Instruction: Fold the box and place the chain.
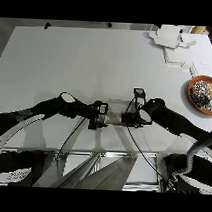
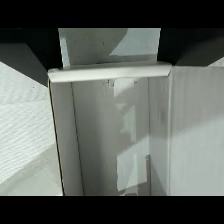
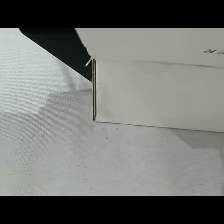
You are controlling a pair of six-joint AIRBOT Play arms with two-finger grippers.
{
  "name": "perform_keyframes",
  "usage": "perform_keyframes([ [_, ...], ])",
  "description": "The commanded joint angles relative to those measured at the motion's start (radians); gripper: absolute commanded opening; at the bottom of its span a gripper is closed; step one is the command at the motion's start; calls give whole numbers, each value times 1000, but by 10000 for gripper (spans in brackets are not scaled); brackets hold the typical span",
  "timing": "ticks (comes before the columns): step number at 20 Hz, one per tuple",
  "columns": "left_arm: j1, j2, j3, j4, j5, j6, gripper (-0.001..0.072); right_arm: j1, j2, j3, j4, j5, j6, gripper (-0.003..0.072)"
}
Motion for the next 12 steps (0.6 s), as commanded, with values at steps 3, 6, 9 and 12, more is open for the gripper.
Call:
perform_keyframes([
  [3,0,1,1,-1,1,0,363,8,-6,2,-22,5,-16,50],
  [6,0,1,1,-1,1,0,363,8,-6,2,-26,14,-29,16],
  [9,0,1,1,-1,1,0,363,8,-6,2,-28,14,-29,17],
  [12,0,1,1,-1,1,0,363,8,0,2,-42,17,-60,189],
])
